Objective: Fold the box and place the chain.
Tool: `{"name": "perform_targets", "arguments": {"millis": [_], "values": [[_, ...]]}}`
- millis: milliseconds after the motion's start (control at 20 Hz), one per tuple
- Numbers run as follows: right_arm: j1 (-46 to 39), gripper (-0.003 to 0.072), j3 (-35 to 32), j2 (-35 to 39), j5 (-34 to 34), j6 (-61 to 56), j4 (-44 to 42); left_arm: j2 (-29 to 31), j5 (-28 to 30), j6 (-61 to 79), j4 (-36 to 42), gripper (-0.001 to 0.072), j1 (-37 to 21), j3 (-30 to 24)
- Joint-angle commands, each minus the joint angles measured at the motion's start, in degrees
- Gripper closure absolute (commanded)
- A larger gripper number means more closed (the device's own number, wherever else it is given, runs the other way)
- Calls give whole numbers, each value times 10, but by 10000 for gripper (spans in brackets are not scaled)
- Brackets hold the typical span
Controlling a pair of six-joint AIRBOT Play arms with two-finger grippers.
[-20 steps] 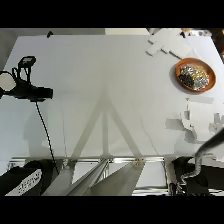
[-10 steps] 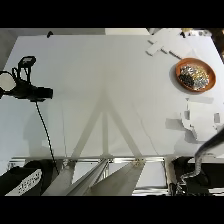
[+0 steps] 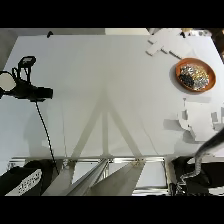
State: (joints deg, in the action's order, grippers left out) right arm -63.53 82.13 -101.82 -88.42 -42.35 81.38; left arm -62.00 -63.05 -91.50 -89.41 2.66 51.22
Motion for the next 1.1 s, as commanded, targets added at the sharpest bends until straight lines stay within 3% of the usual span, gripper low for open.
{"name": "perform_targets", "arguments": {"millis": [0,250,550,750,900,1050], "values": [[22,670,0,5,-50,24,-38,0,0,0,0,700,0,0],[117,672,-16,79,-44,45,-155,0,0,0,0,700,0,0],[327,673,-198,256,16,13,-211,0,0,0,0,700,0,0],[473,673,-321,393,122,-12,-318,0,0,0,0,700,0,0],[616,673,-400,474,253,-83,-323,0,0,0,0,700,0,0],[754,673,-466,504,406,-175,-321,0,0,0,0,700,0,0]]}}
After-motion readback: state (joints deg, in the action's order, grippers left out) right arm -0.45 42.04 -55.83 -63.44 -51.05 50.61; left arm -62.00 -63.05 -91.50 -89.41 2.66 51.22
